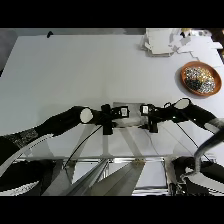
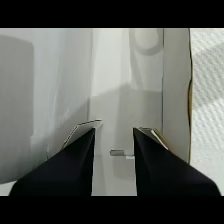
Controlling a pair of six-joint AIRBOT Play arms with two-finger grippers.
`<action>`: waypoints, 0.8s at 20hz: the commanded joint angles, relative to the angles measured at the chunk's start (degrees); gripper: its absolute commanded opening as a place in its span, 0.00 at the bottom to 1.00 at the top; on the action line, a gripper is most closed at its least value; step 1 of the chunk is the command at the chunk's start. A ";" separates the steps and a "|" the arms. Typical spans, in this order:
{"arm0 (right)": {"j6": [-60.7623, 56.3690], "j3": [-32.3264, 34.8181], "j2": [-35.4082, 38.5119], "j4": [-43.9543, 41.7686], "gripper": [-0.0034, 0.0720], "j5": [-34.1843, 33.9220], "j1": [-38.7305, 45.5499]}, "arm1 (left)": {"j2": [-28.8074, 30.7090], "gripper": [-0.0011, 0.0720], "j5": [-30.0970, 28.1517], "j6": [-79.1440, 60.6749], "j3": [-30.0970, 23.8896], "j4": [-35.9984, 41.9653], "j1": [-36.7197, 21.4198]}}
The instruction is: Fold the box and place the chain.
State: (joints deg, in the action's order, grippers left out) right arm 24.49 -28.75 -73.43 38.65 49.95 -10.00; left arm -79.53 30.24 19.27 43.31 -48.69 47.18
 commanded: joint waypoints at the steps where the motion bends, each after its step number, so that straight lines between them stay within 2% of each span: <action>1: 0.00 -0.04 0.02 -0.02 0.50 0.02 0.00 | -0.04 0.45 2.03 0.17 0.00 0.26 0.07; 3: 0.00 -0.04 0.02 -0.02 0.50 0.02 0.00 | -0.04 0.73 2.03 0.17 0.00 0.26 0.07; 7: 0.00 -0.04 0.04 -0.02 0.50 0.02 0.00 | -0.02 0.72 2.23 0.22 0.00 0.26 0.07; 8: 0.00 -0.04 0.02 -0.02 0.50 0.02 0.00 | 0.11 0.63 2.56 0.22 0.00 0.26 0.04; 9: 0.00 -0.04 0.02 -0.02 0.50 0.02 0.00 | 0.48 0.47 3.52 0.22 0.00 0.26 0.04; 11: 0.00 -0.04 0.02 -0.02 0.50 0.02 0.00 | 2.25 0.04 7.39 0.24 0.00 -0.20 -0.37; 13: 0.00 -0.04 0.02 -0.02 0.50 0.02 0.00 | 4.70 0.02 12.26 2.08 0.00 -0.70 -1.73; 16: 0.00 -0.04 0.02 -0.02 0.50 0.02 0.00 | 9.68 0.02 16.13 21.94 0.00 -10.21 -4.92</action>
State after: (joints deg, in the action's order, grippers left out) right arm 24.62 -28.75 -73.43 38.70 49.93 -10.00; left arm -73.58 41.65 26.63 43.33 -51.92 44.58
